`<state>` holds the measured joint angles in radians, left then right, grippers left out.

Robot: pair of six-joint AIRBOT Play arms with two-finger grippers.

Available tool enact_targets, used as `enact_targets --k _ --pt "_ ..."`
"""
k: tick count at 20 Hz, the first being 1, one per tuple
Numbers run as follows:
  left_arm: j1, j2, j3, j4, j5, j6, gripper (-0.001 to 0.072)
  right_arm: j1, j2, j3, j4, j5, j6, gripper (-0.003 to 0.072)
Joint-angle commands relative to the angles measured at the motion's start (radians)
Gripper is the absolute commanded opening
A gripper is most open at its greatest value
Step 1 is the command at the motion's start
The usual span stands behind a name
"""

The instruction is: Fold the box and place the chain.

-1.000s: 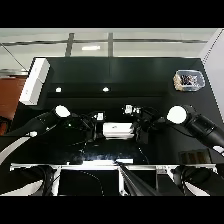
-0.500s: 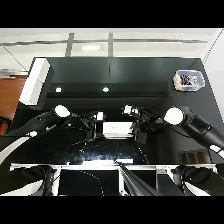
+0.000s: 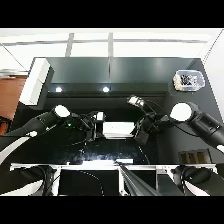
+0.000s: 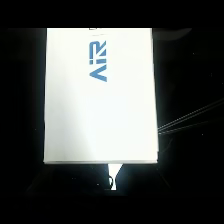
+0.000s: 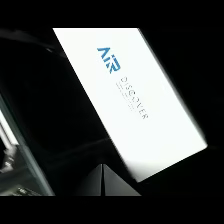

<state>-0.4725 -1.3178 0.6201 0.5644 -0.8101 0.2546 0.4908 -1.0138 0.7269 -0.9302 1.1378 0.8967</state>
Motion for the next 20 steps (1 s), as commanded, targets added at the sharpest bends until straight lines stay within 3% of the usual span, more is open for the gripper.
enact_targets --k 1,3,6,10,17,20 --pt "0.000 -0.001 0.000 0.000 0.000 0.000 0.0406 -0.056 0.000 -0.060 0.235 -0.025 0.137 0.0010" --pt "0.000 -0.001 0.000 0.000 0.000 0.000 0.0406 -0.059 -0.051 -0.094 0.415 -0.083 0.132 0.0012" --pt "0.000 -0.001 0.000 0.000 0.010 0.000 0.0406 -0.052 -0.145 -0.098 0.510 -0.126 0.127 0.0013" --pt "0.000 -0.001 0.000 0.000 0.021 0.000 0.0406 -0.052 -0.216 -0.099 0.505 -0.211 0.129 0.0022" --pt "0.000 -0.001 0.000 0.000 0.020 0.000 0.0406 -0.053 -0.244 -0.107 0.434 -0.213 0.164 0.0023" --pt "0.001 0.002 0.000 0.001 0.021 0.000 0.0406 -0.062 -0.218 -0.074 0.432 -0.150 0.149 0.0024"
